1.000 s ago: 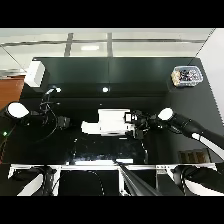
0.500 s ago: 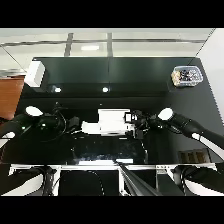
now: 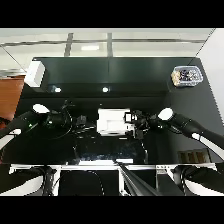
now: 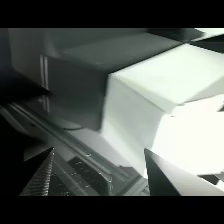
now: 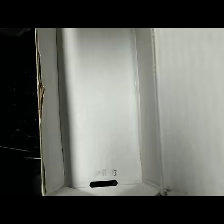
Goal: Fold the box and place the chain.
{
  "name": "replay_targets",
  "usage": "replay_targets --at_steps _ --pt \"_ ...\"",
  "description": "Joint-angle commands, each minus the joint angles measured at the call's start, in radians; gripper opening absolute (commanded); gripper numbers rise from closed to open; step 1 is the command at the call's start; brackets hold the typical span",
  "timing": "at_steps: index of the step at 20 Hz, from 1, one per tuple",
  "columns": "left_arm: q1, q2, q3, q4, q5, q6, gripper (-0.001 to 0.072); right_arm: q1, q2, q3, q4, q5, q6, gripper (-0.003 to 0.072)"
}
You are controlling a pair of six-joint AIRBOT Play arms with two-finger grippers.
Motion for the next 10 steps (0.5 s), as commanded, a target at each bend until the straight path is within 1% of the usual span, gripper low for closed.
replay_targets --at_steps 1,4,7,8,9,10 --pt "-0.006 -0.002 0.064 -0.018 -0.051 0.024 0.0638 0.000 0.000 0.000 0.000 0.000 0.000 0.0306" --pt "-0.046 -0.003 0.105 -0.018 -0.060 0.023 0.0636 0.000 0.000 0.000 0.000 0.000 0.000 0.0306" --pt "-0.095 -0.006 0.124 -0.018 -0.056 0.023 0.0611 0.000 0.000 0.000 0.000 0.000 0.000 0.0306" --pt "-0.106 -0.006 0.130 -0.012 -0.056 0.023 0.0517 0.000 0.000 0.000 0.000 0.000 0.000 0.0306" --pt "-0.113 -0.006 0.135 -0.010 -0.057 0.023 0.0476 0.000 0.000 0.000 0.000 0.000 0.000 0.0306" --pt "-0.116 -0.006 0.139 -0.009 -0.056 0.023 0.0474 0.000 0.000 0.000 0.000 0.000 0.000 0.0306"
